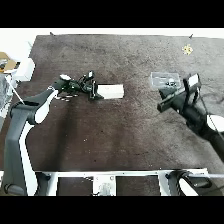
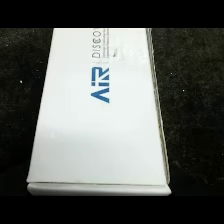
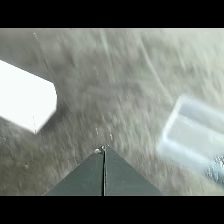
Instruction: Fold the box and place the chain.
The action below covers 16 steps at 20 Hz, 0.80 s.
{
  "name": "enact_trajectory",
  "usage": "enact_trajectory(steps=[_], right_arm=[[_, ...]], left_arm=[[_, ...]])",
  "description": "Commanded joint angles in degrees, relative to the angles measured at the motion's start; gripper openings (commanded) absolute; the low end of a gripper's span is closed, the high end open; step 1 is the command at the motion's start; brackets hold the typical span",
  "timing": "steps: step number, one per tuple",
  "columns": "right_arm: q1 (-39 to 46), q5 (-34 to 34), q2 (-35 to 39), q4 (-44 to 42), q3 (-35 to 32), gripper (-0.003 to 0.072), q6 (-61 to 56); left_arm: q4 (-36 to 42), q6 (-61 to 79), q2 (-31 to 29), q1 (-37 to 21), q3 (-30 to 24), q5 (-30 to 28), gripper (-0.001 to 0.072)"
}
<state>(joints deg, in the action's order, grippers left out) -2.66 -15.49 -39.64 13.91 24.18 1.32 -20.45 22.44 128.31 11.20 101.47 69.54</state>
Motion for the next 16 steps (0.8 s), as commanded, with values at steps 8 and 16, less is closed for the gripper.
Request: enact_trajectory(steps=[8, 16], right_arm=[[0.1, 9.9, 6.6, -1.4, -8.8, 0.0001, -0.1], [0.1, 11.0, 6.6, -1.3, -8.8, 0.0, -0.1]], left_arm=[[3.2, -10.7, -2.2, -0.5, 2.5, -0.3, 0.0007], [-0.9, -37.4, -24.9, -10.4, 2.7, -21.7, 0.0002]])
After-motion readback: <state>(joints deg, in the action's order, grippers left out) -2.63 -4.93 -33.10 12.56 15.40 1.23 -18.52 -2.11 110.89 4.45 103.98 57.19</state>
